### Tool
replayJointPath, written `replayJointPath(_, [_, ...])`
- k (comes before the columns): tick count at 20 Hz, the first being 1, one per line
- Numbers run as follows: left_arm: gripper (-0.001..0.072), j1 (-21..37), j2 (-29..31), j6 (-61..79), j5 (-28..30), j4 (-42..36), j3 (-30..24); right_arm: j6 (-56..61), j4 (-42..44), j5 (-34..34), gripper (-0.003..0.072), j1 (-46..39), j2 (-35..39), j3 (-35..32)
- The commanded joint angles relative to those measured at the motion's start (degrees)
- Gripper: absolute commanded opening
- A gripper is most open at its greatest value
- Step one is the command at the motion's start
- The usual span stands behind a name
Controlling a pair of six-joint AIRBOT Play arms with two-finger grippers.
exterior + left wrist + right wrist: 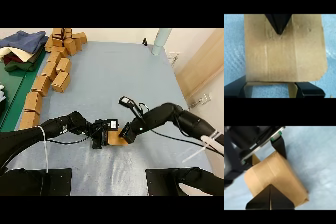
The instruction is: Fold the box.
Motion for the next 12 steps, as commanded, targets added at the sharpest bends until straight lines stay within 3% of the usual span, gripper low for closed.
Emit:
replayJointPath(1, [0.0528, 0.0, 0.0, 0.0, 0.0, 0.0, 0.0, 3.3, -12.8, 11.0, 0.0004, 7.7, 4.6, -3.3])
replayJointPath(10, [0.0528, 0.0, 0.0, 0.0, 0.0, 0.0, 0.0, 5.4, -33.6, 23.0, 0.0013, 21.3, 15.6, -14.1])
replayJointPath(11, [0.0528, 0.0, 0.0, 0.0, 0.0, 0.0, 0.0, 5.4, -35.0, 22.8, 0.0096, 21.6, 15.6, -14.4])
replayJointPath(12, [0.0528, 0.0, 0.0, 0.0, 0.0, 0.0, 0.0, 5.3, -35.9, 22.8, 0.0264, 21.6, 15.4, -14.4])
